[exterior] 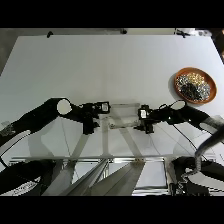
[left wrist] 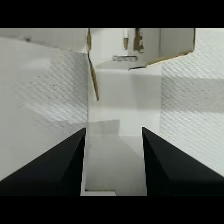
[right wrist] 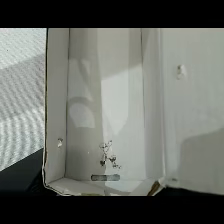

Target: Fold the box and place the chain.

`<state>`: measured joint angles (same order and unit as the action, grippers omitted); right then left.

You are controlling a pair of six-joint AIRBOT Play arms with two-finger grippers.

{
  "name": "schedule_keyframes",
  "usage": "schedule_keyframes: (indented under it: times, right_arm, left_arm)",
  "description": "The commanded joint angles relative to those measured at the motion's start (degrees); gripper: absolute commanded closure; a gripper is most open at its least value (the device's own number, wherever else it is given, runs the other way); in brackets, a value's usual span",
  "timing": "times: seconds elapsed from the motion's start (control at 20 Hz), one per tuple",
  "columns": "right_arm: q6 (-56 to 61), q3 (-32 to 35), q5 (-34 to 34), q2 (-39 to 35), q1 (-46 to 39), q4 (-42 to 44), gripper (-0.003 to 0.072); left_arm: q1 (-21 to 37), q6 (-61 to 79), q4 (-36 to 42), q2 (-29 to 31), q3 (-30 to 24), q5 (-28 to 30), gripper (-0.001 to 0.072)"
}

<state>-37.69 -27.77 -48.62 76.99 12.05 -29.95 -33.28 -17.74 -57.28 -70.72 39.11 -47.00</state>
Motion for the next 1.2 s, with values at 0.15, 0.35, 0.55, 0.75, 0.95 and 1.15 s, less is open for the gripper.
schedule_keyframes:
  times: [0.15, 0.35, 0.55, 0.75, 0.95, 1.15]
  right_arm:
    - [-0.1, 0.0, 0.0, 0.0, 0.0, 0.0, 0.0303]
    - [-0.1, 0.0, 0.0, 0.0, 0.0, 0.0, 0.0303]
    - [-0.1, 0.0, 0.0, 0.0, 0.0, 0.0, 0.0303]
    - [-0.1, 0.0, 0.0, 0.0, 0.0, 0.0, 0.0303]
    - [-0.1, 0.0, 0.0, 0.0, 0.0, 0.0, 0.0303]
    - [-0.1, 0.0, 0.0, 0.0, 0.0, 0.0, 0.0303]
  left_arm:
    - [-0.7, 17.5, 6.0, -1.6, -0.4, 3.1, 0.032]
    - [-2.7, 22.2, 9.1, -3.6, -0.4, 2.6, 0.0327]
    - [-4.0, 22.6, 9.3, -4.6, -0.4, 2.7, 0.0409]
    - [-4.0, 22.6, 11.7, -4.6, -0.4, 5.9, 0.0462]
    - [-4.0, 22.6, 14.5, -4.6, -0.4, 9.8, 0.0462]
    - [-5.2, 24.2, 16.2, -4.6, -0.4, 7.0, 0.0462]
